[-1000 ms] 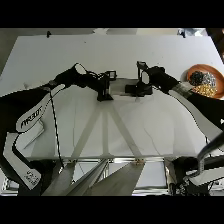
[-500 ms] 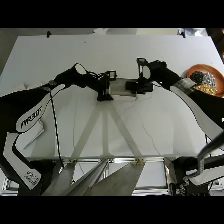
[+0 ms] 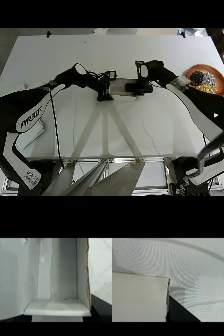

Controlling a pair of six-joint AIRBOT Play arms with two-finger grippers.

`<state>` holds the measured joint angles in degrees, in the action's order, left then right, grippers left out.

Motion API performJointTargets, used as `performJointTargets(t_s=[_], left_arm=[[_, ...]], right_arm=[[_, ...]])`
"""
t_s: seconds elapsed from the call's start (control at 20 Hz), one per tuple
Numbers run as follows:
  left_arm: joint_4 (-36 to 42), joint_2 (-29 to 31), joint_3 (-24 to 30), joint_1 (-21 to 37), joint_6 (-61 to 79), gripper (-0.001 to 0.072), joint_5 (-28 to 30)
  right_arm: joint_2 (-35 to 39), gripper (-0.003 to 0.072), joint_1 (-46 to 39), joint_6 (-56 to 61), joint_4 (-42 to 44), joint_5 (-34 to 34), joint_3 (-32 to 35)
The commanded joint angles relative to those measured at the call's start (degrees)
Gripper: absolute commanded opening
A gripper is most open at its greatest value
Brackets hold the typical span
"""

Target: Fold the box and place the chain.

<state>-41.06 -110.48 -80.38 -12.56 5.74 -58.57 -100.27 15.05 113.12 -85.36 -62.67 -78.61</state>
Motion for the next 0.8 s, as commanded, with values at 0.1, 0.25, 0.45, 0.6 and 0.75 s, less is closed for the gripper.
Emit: performJointTargets(t_s=[0.1, 0.25, 0.45, 0.6, 0.75], left_arm=[[-0.1, 0.0, 0.0, 0.0, 0.2, 0.0019, 0.0], [-0.1, 0.0, 0.0, 0.0, 0.2, 0.0019, 0.0], [-0.2, 0.0, 0.0, 0.0, 0.2, 0.0019, 0.1], [-0.1, 0.0, 0.0, 0.0, 0.2, 0.0019, 0.1], [-0.1, 0.0, 0.0, 0.0, 0.2, 0.0019, 0.1]], right_arm=[[-0.4, 0.0087, 0.8, -1.2, -1.2, 0.1, -0.1], [-0.1, 0.0343, 0.6, -1.2, -1.3, -1.4, -0.2], [2.6, 0.0342, -1.2, -1.2, -1.4, -10.4, -1.8], [8.1, 0.0339, -4.0, -3.4, -1.5, -14.5, -1.8], [15.2, 0.0335, -8.4, -5.9, -2.3, -14.6, -1.7]])
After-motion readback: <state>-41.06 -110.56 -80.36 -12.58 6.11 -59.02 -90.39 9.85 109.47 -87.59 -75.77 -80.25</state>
